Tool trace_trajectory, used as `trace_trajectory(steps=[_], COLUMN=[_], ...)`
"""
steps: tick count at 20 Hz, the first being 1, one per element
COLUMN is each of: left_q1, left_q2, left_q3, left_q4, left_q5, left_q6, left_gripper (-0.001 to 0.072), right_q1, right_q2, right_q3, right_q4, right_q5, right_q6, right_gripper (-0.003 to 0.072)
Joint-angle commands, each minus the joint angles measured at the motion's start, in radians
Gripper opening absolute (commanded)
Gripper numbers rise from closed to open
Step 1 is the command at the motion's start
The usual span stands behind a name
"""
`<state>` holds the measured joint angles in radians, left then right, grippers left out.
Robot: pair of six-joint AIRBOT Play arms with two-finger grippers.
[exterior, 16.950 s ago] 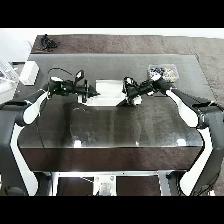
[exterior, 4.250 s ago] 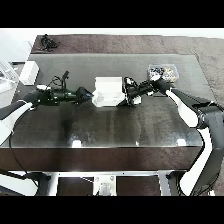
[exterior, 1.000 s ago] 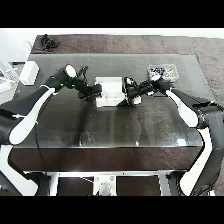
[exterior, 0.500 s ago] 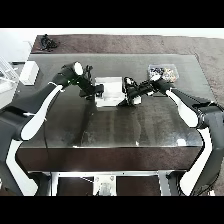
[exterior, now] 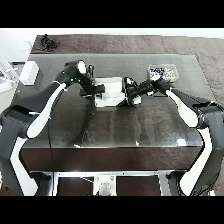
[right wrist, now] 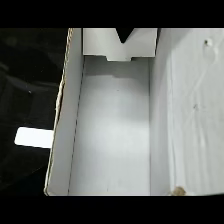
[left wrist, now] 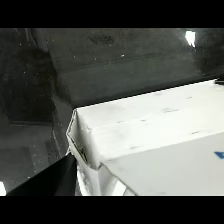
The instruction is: Fold the box and place the chain.
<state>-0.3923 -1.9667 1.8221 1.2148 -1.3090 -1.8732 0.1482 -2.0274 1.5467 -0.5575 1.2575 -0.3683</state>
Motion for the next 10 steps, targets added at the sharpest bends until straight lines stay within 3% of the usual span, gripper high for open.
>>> trace_trajectory(steps=[1, 10], left_q1=[0.0, 0.0], left_q2=[0.0, 0.002], left_q3=[0.04, 0.064], left_q4=[0.002, -0.025], left_q5=[-0.012, 0.013], left_q6=[-0.003, 0.034], left_gripper=[0.0398, 0.04], right_q1=[0.0, 0.0], right_q2=[0.0, 0.0], right_q3=[0.0, 0.0], right_q4=[-0.001, -0.001], right_q5=[0.0, 0.0], right_q6=[0.001, 0.0], right_gripper=[0.0584, 0.0584])
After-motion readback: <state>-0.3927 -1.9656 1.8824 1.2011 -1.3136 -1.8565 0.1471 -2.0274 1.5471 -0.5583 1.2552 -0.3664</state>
